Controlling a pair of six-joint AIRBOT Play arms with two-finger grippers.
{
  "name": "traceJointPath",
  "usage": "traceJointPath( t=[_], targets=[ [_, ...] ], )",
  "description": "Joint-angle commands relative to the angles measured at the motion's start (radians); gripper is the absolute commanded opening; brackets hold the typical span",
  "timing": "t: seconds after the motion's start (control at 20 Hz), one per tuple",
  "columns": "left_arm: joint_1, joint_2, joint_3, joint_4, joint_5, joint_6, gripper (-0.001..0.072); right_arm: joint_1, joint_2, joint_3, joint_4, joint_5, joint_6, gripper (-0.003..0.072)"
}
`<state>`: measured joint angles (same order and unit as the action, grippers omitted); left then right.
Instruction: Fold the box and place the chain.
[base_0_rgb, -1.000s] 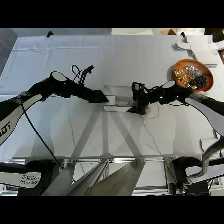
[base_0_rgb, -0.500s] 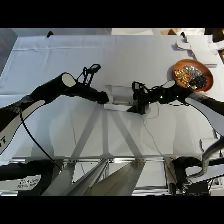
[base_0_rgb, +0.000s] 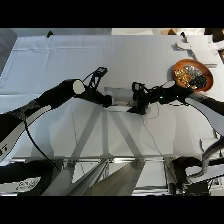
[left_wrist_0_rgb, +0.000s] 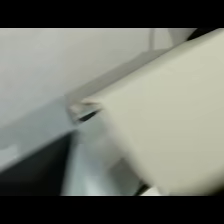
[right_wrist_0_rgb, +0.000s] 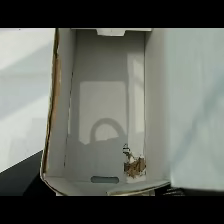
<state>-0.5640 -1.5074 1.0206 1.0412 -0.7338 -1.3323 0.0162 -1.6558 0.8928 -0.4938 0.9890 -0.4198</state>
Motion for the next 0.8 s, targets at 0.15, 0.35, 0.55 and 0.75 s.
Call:
traceJointPath(
  t=[0.15, 0.35, 0.55, 0.75],
  targets=[
    [-0.01, 0.027, 0.007, 0.061, 0.0, -0.116, 0.0696, 0.0, 0.0, 0.0, 0.001, -0.001, 0.001, 0.053],
    [-0.02, 0.027, 0.014, 0.215, -0.045, -0.29, 0.0689, 0.0, 0.0, 0.0, 0.001, -0.001, 0.001, 0.053],
    [-0.048, 0.027, 0.065, 0.374, -0.088, -0.43, 0.0624, 0.0, 0.0, 0.0, 0.001, -0.001, 0.001, 0.053],
    [-0.069, 0.011, 0.079, 0.384, -0.107, -0.496, 0.0565, 0.0, 0.0, 0.0, 0.001, -0.001, 0.001, 0.053]
  ],
)
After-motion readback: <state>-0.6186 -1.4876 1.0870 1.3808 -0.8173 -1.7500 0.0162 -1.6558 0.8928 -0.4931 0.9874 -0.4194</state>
